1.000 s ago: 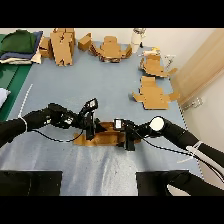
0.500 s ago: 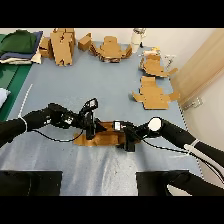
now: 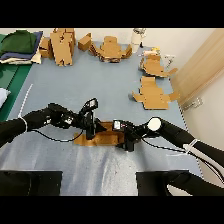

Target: Fold the box.

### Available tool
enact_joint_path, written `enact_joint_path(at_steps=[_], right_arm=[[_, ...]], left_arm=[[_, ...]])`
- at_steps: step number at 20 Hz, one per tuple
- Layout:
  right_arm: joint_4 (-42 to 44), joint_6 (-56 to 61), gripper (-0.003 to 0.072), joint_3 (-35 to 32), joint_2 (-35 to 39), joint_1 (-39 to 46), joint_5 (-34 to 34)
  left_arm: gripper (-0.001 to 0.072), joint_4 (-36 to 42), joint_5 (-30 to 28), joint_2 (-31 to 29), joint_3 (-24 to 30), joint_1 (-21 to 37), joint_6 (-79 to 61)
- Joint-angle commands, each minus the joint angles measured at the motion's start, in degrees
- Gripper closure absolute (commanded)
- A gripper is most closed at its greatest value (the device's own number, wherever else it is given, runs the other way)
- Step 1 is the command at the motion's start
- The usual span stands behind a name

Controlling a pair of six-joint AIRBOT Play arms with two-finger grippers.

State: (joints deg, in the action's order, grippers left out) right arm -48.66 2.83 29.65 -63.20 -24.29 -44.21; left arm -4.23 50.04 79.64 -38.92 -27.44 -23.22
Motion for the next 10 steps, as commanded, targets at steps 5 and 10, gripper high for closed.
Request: enact_joint_path(at_steps=[5, 10], right_arm=[[0.26, 1.64, -0.0015, 0.02, -0.07, 0.0, 0.35], [-0.42, 1.64, -0.0014, 0.02, -0.42, 0.0, 1.18]], left_arm=[[0.0695, -0.02, 0.02, 0.0, -0.04, 0.0, 0.13], [0.0695, -0.04, 0.04, 0.02, -0.04, 0.0, 0.13]])
